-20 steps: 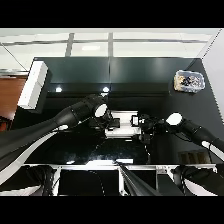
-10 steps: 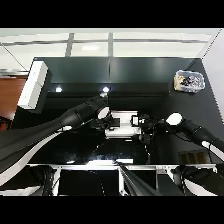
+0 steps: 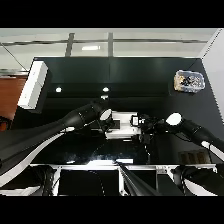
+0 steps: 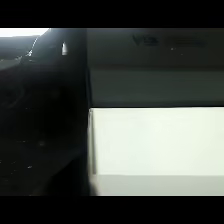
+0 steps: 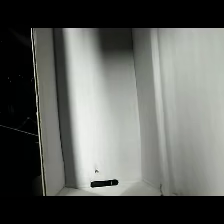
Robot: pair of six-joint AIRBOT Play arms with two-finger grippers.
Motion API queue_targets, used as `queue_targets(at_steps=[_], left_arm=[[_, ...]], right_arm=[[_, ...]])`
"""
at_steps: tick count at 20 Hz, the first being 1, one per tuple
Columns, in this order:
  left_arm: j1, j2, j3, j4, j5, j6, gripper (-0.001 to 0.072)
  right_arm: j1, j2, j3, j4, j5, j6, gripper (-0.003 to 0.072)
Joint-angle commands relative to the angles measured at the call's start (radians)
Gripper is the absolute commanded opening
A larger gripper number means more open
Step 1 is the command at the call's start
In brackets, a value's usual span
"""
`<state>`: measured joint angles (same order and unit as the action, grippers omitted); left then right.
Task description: Fold the box and place the chain.
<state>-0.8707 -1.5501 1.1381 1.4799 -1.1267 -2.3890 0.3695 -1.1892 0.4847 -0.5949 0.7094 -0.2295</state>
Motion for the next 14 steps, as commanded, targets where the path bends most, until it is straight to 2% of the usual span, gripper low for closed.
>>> queue_targets(at_steps=[1,6,7,9,10,13,14], left_arm=[[-0.001,-0.001,0.001,-0.011,0.008,-0.002,0.0029],[0.0,-0.001,0.001,-0.013,0.007,-0.002,0.003],[0.0,-0.001,0.001,-0.019,0.007,-0.002,0.0061],[0.0,-0.001,0.001,-0.02,0.007,-0.002,0.0315],[0.0,-0.001,0.001,-0.02,0.005,-0.002,0.0365],[0.0,-0.001,0.001,-0.023,0.005,-0.002,0.0365],[0.0,-0.001,0.001,-0.023,0.003,-0.002,0.0329]], right_arm=[[0.001,-0.001,0.0,0.0,0.0,0.001,0.0439],[0.001,-0.001,0.0,0.0,0.0,0.001,0.0439],[0.001,-0.001,0.0,0.0,0.0,0.001,0.0439],[0.001,-0.001,0.0,0.0,0.0,0.001,0.0439],[0.001,-0.001,0.0,0.0,0.0,0.001,0.0439],[0.001,-0.001,0.0,0.0,0.0,0.001,0.0439],[0.001,-0.001,0.0,0.0,0.0,0.001,0.0439]])
